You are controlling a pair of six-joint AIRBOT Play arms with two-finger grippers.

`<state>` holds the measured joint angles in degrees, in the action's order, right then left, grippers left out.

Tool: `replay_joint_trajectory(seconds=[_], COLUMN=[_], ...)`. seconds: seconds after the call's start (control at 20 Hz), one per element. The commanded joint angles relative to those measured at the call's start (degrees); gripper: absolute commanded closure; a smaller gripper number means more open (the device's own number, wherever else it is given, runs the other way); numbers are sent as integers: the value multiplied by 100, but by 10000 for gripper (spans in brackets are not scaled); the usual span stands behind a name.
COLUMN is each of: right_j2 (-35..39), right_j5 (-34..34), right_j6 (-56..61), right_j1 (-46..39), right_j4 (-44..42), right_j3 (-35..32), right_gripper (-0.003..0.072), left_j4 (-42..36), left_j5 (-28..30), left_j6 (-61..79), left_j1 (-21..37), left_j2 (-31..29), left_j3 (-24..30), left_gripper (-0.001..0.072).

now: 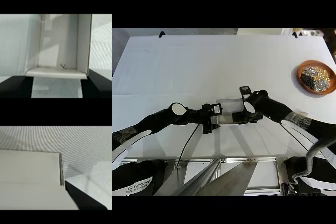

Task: Fold the box and place the chain.

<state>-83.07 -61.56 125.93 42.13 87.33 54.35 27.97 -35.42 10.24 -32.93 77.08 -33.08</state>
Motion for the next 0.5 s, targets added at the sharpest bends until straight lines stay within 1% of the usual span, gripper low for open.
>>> replay_joint_trajectory(seconds=[0.0, 0.05, 0.1, 0.15, 0.2, 0.3, 0.35, 0.45], right_j2=[-11, -11, -9, -9, -9, -9, -9, -7], right_j5=[98, 144, 170, 199, 227, 271, 293, 372], right_j6=[74, 72, 70, 68, 68, 68, 66, 70], right_j1=[20, 20, 20, 17, 17, 17, 17, 17], right_j4=[31, 31, 31, 31, 33, 33, 33, 31], right_j3=[7, 7, 7, 7, 7, 7, 7, 7], right_gripper=[461, 526, 575, 650, 670, 670, 666, 445], left_j4=[-4, -4, -4, -4, -4, -4, -4, -4], left_j5=[2, 2, 2, 2, 2, 2, 2, 2], left_j6=[-2, 0, -2, -2, -2, 0, -2, -2], left_j1=[-2, -2, -2, -2, -2, -2, -2, -2], left_j2=[-2, -2, -2, -2, -2, -2, -2, -2], left_j3=[2, 2, 2, 2, 2, 2, 2, 2], left_gripper=[699, 699, 699, 699, 699, 699, 699, 699])
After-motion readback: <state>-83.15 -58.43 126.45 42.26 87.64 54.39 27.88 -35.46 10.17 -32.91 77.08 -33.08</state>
